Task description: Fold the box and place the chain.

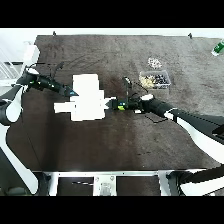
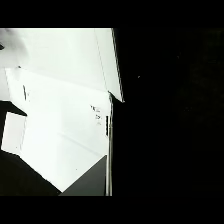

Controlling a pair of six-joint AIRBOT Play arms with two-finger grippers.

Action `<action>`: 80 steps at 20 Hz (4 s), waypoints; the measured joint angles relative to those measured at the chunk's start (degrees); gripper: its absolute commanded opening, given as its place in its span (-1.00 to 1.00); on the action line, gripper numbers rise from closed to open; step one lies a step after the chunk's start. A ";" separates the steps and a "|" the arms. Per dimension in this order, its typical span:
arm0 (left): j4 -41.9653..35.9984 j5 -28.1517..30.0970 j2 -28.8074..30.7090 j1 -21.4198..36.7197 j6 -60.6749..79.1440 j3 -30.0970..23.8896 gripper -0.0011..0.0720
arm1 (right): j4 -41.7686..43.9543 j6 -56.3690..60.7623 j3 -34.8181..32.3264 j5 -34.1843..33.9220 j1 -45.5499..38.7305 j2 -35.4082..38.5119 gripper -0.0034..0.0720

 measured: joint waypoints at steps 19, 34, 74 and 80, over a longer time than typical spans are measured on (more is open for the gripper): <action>-0.37 1.75 0.81 0.00 29.92 0.00 -0.93 | 0.02 0.00 0.00 4.66 -9.57 1.05 0.29; -3.93 7.02 0.92 4.33 48.92 -7.91 -0.92 | 3.61 -7.39 0.00 11.34 -14.27 1.29 0.29; -3.30 5.81 0.90 4.46 49.59 -8.37 -0.92 | -22.43 -49.77 10.23 0.33 11.96 -3.85 0.62; -3.30 5.81 0.90 4.46 49.59 -8.37 -0.92 | -28.33 -43.21 14.27 -0.48 12.09 -7.08 0.62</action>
